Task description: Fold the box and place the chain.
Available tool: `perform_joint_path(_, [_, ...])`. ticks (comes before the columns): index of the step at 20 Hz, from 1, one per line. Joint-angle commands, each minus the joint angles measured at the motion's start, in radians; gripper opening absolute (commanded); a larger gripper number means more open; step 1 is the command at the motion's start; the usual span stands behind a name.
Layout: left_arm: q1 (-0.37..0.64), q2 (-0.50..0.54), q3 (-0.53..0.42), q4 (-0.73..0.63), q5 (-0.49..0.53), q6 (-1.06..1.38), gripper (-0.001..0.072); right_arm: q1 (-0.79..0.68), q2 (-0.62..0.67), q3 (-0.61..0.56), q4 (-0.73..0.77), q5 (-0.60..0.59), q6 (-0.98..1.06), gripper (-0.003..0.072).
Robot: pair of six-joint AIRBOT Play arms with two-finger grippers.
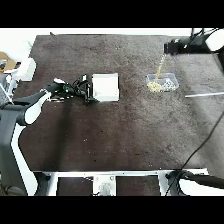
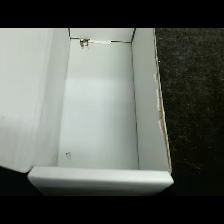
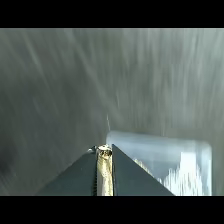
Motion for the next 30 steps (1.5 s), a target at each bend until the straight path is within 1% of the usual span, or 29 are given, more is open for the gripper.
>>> perform_joint_path(1, [0.000,0.000,0.000,0.000,0.000,0.000,0.0171,0.094,0.153,0.001,-0.003,-0.246,-0.030,-0.0001])
perform_joint_path(3, [0.000,0.000,0.000,0.000,0.000,0.000,0.0171,0.166,0.200,0.001,-0.003,-0.402,-0.071,-0.0001])
perform_joint_path(5, [0.000,0.000,0.000,0.000,0.000,0.000,0.0171,0.239,0.217,0.001,-0.003,-0.550,-0.106,-0.0001])
perform_joint_path(6, [0.000,0.000,0.000,0.000,0.000,0.000,0.0171,0.274,0.215,0.001,-0.003,-0.607,-0.126,-0.0001])
perform_joint_path(8, [0.000,0.000,0.000,0.000,0.000,0.000,0.0171,0.340,0.205,0.001,-0.003,-0.668,-0.137,-0.0001])
perform_joint_path(12, [0.000,0.000,0.000,0.000,0.000,0.000,0.0171,0.422,0.148,0.000,-0.003,-0.668,-0.136,-0.0001])
perform_joint_path(14, [0.000,0.000,0.000,0.000,0.000,0.000,0.0171,0.453,0.107,0.000,-0.003,-0.638,-0.136,-0.0001])
perform_joint_path(17, [0.000,0.000,0.000,0.000,0.000,0.000,0.0171,0.474,0.056,-0.011,0.019,-0.548,-0.120,-0.0001])
perform_joint_path(19, [0.000,0.000,0.000,0.000,0.000,0.000,0.0171,0.474,0.034,-0.050,0.072,-0.511,-0.108,-0.0001])
perform_joint_path(23, [0.000,0.000,0.000,0.000,0.000,0.000,0.0171,0.486,-0.058,-0.165,0.230,-0.518,-0.109,-0.0001])
perform_joint_path(27, [0.000,0.000,0.000,0.000,0.000,0.000,0.0171,0.509,-0.194,-0.251,0.261,-0.522,-0.105,0.0000])
perform_joint_path(28, [0.000,0.000,0.000,0.000,0.000,0.000,0.0171,0.506,-0.210,-0.270,0.259,-0.512,-0.105,0.0029])
perform_joint_path(29, [0.000,0.000,0.000,0.000,0.000,0.000,0.0171,0.493,-0.211,-0.279,0.259,-0.488,-0.106,0.0308])
perform_joint_path(30, [0.000,0.000,0.000,0.000,0.000,0.000,0.0171,0.475,-0.204,-0.278,0.259,-0.451,-0.105,0.0358])
